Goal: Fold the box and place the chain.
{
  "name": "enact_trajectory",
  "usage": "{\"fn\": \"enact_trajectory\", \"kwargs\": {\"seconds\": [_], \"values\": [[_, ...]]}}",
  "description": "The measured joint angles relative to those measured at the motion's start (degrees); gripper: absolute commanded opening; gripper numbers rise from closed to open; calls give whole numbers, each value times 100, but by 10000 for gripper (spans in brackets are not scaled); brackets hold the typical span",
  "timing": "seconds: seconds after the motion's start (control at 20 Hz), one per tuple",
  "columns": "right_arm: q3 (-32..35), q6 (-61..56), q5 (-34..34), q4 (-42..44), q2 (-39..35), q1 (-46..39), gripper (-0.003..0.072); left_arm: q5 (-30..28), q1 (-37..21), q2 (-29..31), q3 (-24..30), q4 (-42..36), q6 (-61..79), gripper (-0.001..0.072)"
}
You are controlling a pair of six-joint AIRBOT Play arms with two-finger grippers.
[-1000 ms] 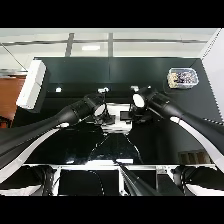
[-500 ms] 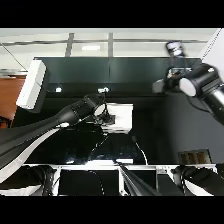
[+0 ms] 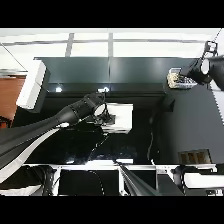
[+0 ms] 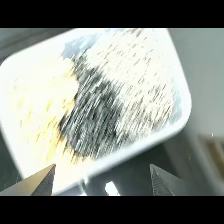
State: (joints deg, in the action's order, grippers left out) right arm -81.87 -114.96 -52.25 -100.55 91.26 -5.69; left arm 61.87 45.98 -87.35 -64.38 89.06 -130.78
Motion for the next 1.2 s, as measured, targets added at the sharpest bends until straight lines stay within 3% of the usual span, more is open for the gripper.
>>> {"fn": "enact_trajectory", "kwargs": {"seconds": [0.25,0.35,0.55,0.7,0.75,0.8,0.85,0.9,0.95,1.2], "values": [[-2492,380,-1486,262,1843,-330,605,-7,0,0,0,0,2,32],[-3001,452,-1733,203,2253,-363,605,-7,0,0,0,0,2,32],[-3410,507,-1799,-22,2688,-424,605,2,0,0,0,0,2,32],[-3501,511,-1707,-35,2883,-485,503,7,0,0,0,-2,2,32],[-3519,527,-1650,-31,2929,-507,401,7,0,0,0,-2,2,32],[-3530,525,-1600,20,2964,-516,361,9,0,0,0,-4,2,32],[-3539,533,-1574,26,2986,-522,195,9,0,0,2,-4,2,32],[-3550,527,-1545,37,2999,-531,80,11,0,0,0,-4,2,31],[-3554,531,-1530,74,3005,-540,17,11,0,0,0,-9,2,32],[-3574,737,-1696,221,2747,-557,13,15,0,0,0,-17,2,31]]}}
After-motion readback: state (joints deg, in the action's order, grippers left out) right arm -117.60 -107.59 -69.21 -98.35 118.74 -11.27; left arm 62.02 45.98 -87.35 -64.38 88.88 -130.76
